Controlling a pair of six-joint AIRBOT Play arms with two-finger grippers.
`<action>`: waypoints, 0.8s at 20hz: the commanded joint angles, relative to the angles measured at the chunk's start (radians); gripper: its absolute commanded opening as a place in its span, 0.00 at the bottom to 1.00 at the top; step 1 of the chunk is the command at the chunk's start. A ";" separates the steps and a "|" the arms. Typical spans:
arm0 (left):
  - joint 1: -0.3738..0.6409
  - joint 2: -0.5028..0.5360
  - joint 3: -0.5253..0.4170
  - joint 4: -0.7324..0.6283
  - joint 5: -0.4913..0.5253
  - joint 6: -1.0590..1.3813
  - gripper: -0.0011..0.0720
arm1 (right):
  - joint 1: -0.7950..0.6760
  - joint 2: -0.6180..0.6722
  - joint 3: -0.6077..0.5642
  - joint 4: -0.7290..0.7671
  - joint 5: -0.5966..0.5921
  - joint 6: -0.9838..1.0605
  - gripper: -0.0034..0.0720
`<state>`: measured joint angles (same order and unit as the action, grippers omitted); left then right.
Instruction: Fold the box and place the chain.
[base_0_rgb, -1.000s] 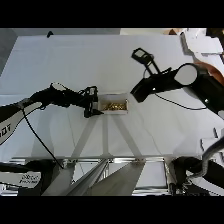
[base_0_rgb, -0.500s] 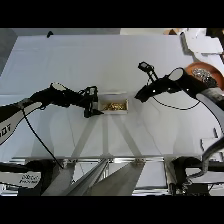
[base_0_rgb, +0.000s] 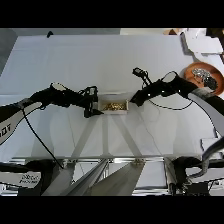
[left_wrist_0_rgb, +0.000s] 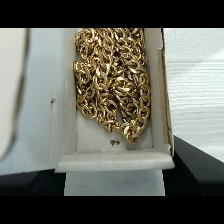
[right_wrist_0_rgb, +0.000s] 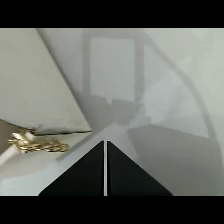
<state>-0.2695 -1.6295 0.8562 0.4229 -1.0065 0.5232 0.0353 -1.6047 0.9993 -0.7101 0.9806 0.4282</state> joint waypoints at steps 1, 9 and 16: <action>0.000 0.000 0.000 0.000 0.000 0.000 0.39 | 0.001 -0.002 -0.001 0.072 0.039 -0.022 0.06; 0.000 0.000 0.000 0.000 0.000 0.000 0.39 | 0.001 0.031 -0.001 0.089 0.091 -0.018 0.06; 0.000 0.000 0.000 0.000 0.000 0.000 0.39 | 0.001 0.077 -0.001 -0.030 0.100 0.072 0.06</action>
<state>-0.2699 -1.6295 0.8558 0.4206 -1.0050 0.5205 0.0357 -1.5387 0.9985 -0.6792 1.0863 0.4500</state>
